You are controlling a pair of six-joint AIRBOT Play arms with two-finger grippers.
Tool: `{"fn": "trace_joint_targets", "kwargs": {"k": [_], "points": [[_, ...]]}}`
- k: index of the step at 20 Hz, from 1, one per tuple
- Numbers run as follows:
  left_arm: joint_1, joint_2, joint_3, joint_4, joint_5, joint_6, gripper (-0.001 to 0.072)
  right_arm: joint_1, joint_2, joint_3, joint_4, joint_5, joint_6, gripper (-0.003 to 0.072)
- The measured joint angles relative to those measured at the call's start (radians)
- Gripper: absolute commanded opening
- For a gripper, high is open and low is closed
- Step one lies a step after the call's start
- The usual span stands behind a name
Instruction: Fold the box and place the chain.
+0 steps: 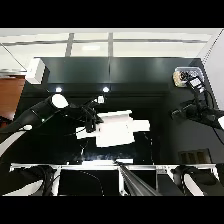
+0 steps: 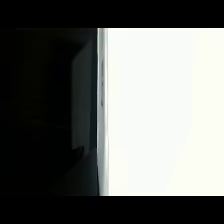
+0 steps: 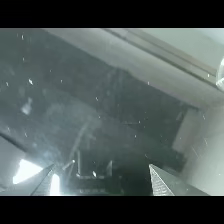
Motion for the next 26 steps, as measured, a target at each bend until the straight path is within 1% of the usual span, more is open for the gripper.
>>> {"fn": "trace_joint_targets", "kwargs": {"k": [2, 4, 7, 10, 12, 16, 23, 26], "points": [[-0.010, 0.001, 0.000, 0.019, 0.027, 0.011, 0.0026, 0.002, -0.002, -0.009, 0.057, -0.011, -0.021, 0.0709], [-0.016, -0.012, 0.000, 0.029, 0.040, 0.018, 0.0026, 0.017, -0.009, -0.036, 0.132, -0.027, -0.085, 0.0708], [-0.027, -0.039, 0.000, 0.034, 0.052, 0.022, 0.0026, 0.071, -0.028, -0.099, 0.247, -0.052, -0.231, 0.0708], [-0.043, -0.050, 0.000, 0.032, 0.048, 0.037, 0.0025, 0.150, -0.038, -0.156, 0.308, -0.065, -0.393, 0.0708], [-0.053, -0.054, 0.000, 0.014, 0.032, 0.059, 0.0025, 0.203, -0.042, -0.182, 0.330, -0.072, -0.475, 0.0708], [-0.063, -0.057, -0.004, -0.018, 0.048, 0.106, 0.0026, 0.273, -0.057, -0.217, 0.345, -0.076, -0.612, 0.0708], [-0.068, -0.069, -0.006, -0.032, 0.058, 0.126, 0.0025, 0.393, -0.153, -0.250, 0.349, -0.068, -0.811, 0.0708], [-0.068, -0.084, -0.006, -0.036, 0.041, 0.126, 0.0026, 0.441, -0.193, -0.253, 0.349, -0.078, -0.866, 0.0708]]}}
